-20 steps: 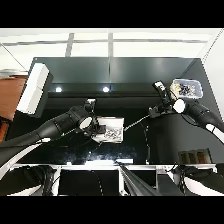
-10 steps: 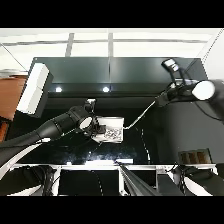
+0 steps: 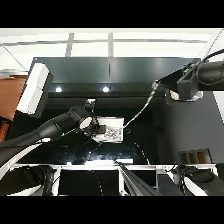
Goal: Fold the box and place the chain.
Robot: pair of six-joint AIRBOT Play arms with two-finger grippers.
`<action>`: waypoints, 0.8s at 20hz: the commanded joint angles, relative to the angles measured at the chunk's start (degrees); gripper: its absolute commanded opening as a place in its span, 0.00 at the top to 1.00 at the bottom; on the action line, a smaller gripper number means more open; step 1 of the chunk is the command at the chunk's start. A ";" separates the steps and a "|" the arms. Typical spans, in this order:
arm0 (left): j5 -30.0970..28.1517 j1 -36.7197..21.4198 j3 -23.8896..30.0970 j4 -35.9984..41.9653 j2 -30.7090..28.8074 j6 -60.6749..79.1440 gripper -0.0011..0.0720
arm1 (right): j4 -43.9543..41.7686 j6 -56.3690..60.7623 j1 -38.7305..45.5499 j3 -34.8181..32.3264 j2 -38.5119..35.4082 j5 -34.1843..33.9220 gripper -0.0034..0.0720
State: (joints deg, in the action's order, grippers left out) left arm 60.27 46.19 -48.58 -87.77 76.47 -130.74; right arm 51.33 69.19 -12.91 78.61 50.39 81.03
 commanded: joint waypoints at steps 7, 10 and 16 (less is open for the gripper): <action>0.02 0.00 -0.07 -0.07 -0.04 0.02 0.95 | -17.73 -0.90 -8.87 2.08 1.70 0.74 0.93; 0.02 0.00 -0.07 -0.07 -0.04 0.02 0.94 | -17.64 -0.87 -10.82 2.03 3.93 0.09 0.93; 0.02 0.00 -0.07 -0.07 -0.04 0.02 0.94 | -13.57 -0.39 -14.03 -6.54 7.65 -1.07 0.93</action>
